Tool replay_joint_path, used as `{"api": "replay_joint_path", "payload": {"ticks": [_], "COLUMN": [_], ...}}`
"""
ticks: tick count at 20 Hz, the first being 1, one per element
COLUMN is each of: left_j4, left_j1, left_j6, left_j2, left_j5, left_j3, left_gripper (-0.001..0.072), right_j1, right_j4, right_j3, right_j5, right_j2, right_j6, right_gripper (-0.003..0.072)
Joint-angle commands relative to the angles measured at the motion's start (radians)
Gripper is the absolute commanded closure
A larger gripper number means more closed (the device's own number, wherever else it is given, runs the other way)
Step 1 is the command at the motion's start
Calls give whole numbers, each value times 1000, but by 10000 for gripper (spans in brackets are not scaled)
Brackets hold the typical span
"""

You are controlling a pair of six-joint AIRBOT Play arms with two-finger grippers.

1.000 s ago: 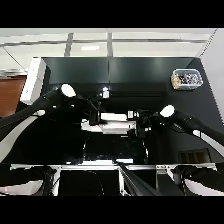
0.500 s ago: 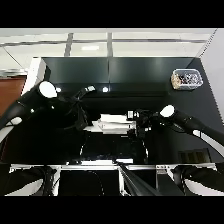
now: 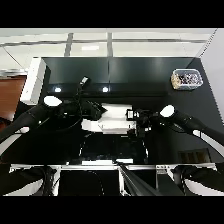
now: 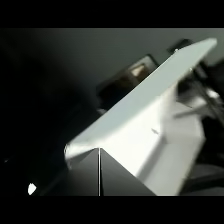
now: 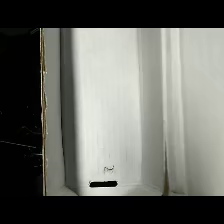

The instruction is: Fold the box and place the chain.

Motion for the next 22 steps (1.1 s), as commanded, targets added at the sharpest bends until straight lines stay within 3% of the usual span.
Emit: {"api": "replay_joint_path", "payload": {"ticks": [1, 4, 6, 9, 11, 13, 15, 16, 17, 18, 21, 22], "left_j4": [18, 22, 33, 109, 180, 151, 178, 236, 289, 327, 472, 488], "left_j1": [12, 13, 40, 136, 193, 217, 214, 206, 183, 156, 39, 18], "left_j6": [-40, -40, -40, -89, -134, -7, 189, 277, 382, 437, 532, 532], "left_j2": [-84, -147, -125, 33, 184, 317, 365, 360, 351, 339, 287, 249], "left_j5": [49, -29, -58, -131, -147, -155, -218, -248, -230, -188, -17, -15], "left_j3": [-9, -8, 2, 3, -59, -165, -221, -223, -223, -222, -214, -193], "left_gripper": [680, 680, 682, 683, 682, 678, 677, 583, 147, 4, 3, 4], "right_j1": [1, 1, 1, 1, 1, 1, 1, 1, 1, 1, 1, 1], "right_j4": [0, 0, 0, 0, 0, 0, 0, 0, 0, 0, 0, 0], "right_j3": [0, 0, 0, 0, 0, 0, 0, 0, 0, 0, 0, 0], "right_j5": [-1, -1, -1, -1, -1, -1, -1, -1, -1, -1, 0, 0], "right_j2": [-1, -1, -1, -1, -1, -1, -1, -1, -1, -1, -1, -1], "right_j6": [0, 0, 0, 0, 0, 0, 0, 0, 0, 0, 0, 0], "right_gripper": [217, 218, 217, 217, 217, 217, 217, 217, 217, 217, 217, 217]}}
